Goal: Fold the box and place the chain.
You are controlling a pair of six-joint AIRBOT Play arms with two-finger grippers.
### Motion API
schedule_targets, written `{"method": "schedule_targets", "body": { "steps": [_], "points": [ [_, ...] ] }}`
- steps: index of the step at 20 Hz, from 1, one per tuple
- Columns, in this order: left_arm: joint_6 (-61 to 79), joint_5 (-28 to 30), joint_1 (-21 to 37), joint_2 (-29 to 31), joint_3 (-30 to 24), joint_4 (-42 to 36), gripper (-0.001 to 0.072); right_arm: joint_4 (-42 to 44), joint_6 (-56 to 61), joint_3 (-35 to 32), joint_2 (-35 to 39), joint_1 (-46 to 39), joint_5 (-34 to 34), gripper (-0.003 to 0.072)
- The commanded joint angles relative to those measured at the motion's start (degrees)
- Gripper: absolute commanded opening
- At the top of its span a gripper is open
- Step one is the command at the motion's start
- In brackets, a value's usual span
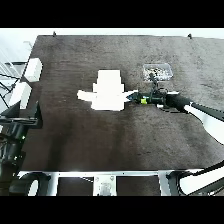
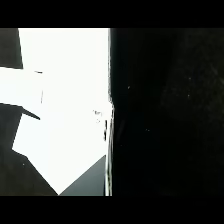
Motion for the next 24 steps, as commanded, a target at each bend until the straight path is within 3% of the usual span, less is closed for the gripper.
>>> {"method": "schedule_targets", "body": {
  "steps": [1, 5, 10, 19, 24],
  "points": [
    [0.28, -3.50, -0.04, -0.02, 0.04, 0.09, 0.0641, -0.26, -5.42, 0.07, 0.07, 0.11, -0.24, 0.0014],
    [0.35, -8.24, -0.04, -1.46, 0.24, 0.44, 0.0640, -0.24, -6.43, -0.74, 2.01, 1.22, -1.18, 0.0014],
    [0.33, -9.92, -0.04, -18.80, 8.74, 0.44, 0.0640, 0.20, -5.11, -2.01, 3.32, 1.92, -4.33, 0.0014],
    [-3.23, -25.27, -0.04, -62.88, 39.93, 6.10, 0.0640, 2.10, -4.87, -2.58, 3.32, 4.61, -8.90, 0.0014],
    [-27.85, -42.05, -0.04, -80.39, 61.90, 31.01, 0.0640, 2.05, -5.14, -2.60, 3.32, 4.63, -10.40, 0.0014]
  ]
}}
